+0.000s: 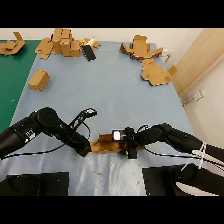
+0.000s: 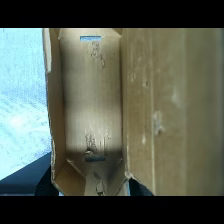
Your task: Fold the box.
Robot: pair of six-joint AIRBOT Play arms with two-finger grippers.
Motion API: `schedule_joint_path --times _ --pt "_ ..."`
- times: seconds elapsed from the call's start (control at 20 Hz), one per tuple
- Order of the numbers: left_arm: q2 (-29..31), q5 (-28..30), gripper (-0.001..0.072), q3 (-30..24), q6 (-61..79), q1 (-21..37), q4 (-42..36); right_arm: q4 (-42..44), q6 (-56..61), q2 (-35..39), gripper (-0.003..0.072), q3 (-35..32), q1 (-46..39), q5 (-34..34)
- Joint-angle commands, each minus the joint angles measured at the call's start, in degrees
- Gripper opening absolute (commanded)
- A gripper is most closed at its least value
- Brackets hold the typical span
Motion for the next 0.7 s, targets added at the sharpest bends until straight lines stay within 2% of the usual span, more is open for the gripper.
schedule_joint_path --times 0.0,0.2,0.5,0.65 --pt "0.3 6.8 0.0010 -0.3 -6.5 -4.0 -15.9 0.0 0.0 0.0 0.0469 0.0 0.1 0.0" --pt "-0.7 21.2 0.0010 -0.3 -8.8 -2.8 -18.9 0.0 0.0 0.0 0.0469 0.0 0.1 0.0" --pt "-11.5 24.7 0.0010 0.2 -7.0 -1.4 -17.5 0.0 0.0 0.0 0.0469 0.0 0.1 0.0" --pt "-14.6 28.0 0.0010 0.9 -5.9 -1.4 -16.1 0.0 0.0 0.0 0.0468 0.0 0.1 0.0"
